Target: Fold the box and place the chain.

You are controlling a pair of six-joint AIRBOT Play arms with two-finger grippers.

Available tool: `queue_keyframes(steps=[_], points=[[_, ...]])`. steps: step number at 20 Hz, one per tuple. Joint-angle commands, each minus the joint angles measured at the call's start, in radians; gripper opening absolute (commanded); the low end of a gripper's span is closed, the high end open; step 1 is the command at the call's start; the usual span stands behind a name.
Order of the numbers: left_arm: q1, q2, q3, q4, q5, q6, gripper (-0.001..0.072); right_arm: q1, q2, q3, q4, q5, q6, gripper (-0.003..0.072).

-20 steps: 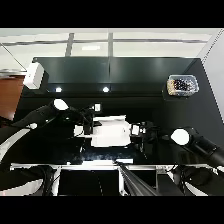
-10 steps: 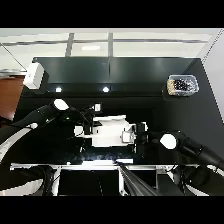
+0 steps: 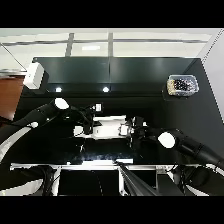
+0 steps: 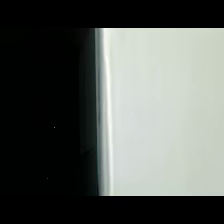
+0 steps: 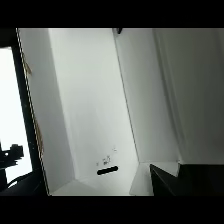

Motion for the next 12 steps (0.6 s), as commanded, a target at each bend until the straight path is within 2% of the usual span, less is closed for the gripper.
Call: queue_keyframes(steps=[1, 9, 12], points=[[0.001, 0.001, 0.005, -0.007, -0.004, 0.002, 0.0029, -0.022, 0.003, 0.019, -0.002, -0.009, 0.035, 0.0694], [0.001, 0.0, 0.004, -0.008, -0.023, 0.001, 0.0028, -0.022, 0.002, 0.037, 0.009, -0.046, 0.05, 0.0694], [0.001, 0.0, 0.004, -0.007, -0.023, 0.001, 0.0029, -0.047, 0.002, 0.037, 0.065, -0.039, 0.053, 0.0694]])
